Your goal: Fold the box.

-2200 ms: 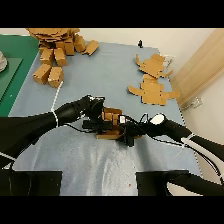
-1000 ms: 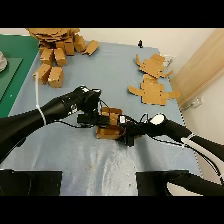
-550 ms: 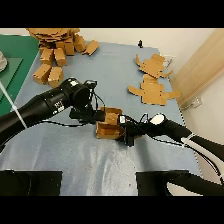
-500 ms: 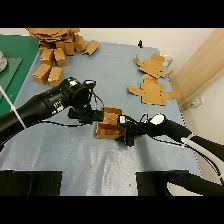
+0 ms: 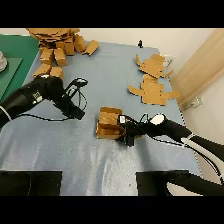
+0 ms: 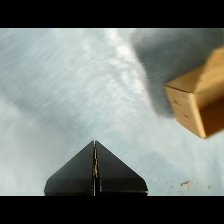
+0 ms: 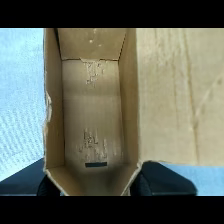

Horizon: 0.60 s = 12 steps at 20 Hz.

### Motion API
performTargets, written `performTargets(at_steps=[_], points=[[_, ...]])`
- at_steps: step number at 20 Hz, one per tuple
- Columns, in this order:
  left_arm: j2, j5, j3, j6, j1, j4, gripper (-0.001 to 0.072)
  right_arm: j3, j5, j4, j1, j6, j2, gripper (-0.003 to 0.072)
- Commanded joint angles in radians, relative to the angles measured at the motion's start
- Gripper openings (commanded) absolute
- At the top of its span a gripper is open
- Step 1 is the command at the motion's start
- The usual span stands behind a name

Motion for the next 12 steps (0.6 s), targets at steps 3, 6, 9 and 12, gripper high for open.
performTargets(at_steps=[3, 6, 9, 12], points=[[-0.085, 0.006, -0.061, 1.085, 0.227, -0.612, 0.0012, 0.001, -0.003, 0.000, 0.000, 0.000, 0.001, 0.0470], [-0.178, -0.069, -0.061, 1.166, 0.170, -0.606, 0.0013, 0.001, -0.008, -0.001, 0.000, 0.000, 0.000, 0.0470], [-0.204, -0.069, -0.061, 1.239, 0.138, -0.543, 0.0472, 0.001, -0.031, -0.004, 0.000, 0.000, 0.001, 0.0470], [-0.204, -0.073, -0.061, 1.217, 0.133, -0.518, 0.0689, 0.001, -0.038, -0.008, 0.000, 0.000, 0.000, 0.0470]])
